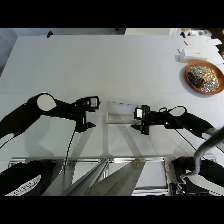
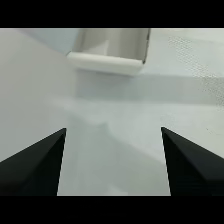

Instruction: Fold the box and place the chain.

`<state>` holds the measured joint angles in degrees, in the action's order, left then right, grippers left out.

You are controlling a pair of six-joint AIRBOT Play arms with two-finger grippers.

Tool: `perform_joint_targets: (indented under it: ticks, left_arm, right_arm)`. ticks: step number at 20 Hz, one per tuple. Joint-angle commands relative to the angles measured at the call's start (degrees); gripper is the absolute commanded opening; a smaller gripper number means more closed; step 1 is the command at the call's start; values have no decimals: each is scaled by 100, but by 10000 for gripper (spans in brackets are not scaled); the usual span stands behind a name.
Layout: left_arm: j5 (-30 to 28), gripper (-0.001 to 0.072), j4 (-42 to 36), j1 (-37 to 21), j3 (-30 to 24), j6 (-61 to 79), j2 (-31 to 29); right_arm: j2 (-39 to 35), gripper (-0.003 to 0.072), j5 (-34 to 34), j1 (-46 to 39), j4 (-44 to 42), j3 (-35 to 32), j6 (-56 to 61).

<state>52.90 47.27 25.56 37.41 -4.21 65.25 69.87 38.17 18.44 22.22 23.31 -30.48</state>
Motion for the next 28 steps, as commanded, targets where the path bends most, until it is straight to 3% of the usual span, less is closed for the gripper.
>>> perform_joint_targets:
  ticks: [1,4,10,28]
  left_arm:
    - [-450,701,-1401,-92,-210,2367,734]
    - [-507,704,-1915,-81,-210,2964,1283]
    - [-638,704,-2876,-81,-203,3700,1567]
    - [-686,703,-3226,205,-203,3869,1777]
  right_arm:
    - [-4,405,2,0,0,2,0]
    - [-4,405,2,2,0,2,0]
    - [-4,405,2,2,0,2,0]
    - [-4,405,0,0,0,2,0]
